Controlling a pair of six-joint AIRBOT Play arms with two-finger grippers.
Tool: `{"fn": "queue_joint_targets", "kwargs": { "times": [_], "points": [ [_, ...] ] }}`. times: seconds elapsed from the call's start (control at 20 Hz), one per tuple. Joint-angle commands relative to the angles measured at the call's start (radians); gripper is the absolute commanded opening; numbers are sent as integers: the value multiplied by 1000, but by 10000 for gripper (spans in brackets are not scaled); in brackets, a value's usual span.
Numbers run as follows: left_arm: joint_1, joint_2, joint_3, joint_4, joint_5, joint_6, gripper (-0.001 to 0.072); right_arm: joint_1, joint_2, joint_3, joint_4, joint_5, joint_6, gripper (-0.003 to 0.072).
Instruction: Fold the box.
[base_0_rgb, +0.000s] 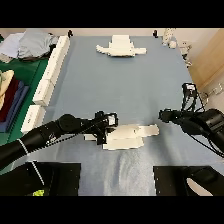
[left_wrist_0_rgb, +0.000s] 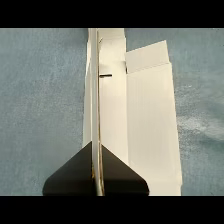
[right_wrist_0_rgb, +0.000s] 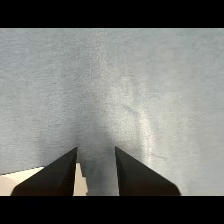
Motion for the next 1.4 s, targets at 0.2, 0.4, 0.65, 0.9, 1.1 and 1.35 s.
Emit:
{"fn": "queue_joint_targets", "kwargs": {
  "times": [0.2, 0.4, 0.65, 0.9, 1.1, 1.35],
  "points": [
    [100, 0, 95, 10, -274, 4, 11, 0, -1, 1, 14, 0, 1, 369],
    [99, -35, 119, 10, -311, 9, 11, 0, -1, 1, 15, 0, 1, 369],
    [99, -109, 143, -5, -323, 22, 12, 0, -1, 1, 24, 0, 1, 368],
    [99, -134, 140, -5, -325, -31, 12, 0, -1, 1, 40, 0, 0, 369],
    [99, -134, 140, -5, -354, -72, 13, 0, -1, 1, 60, 0, 0, 368],
    [99, -134, 140, -5, -369, -83, 13, 0, -1, 1, 148, -2, -24, 262]
  ]
}}
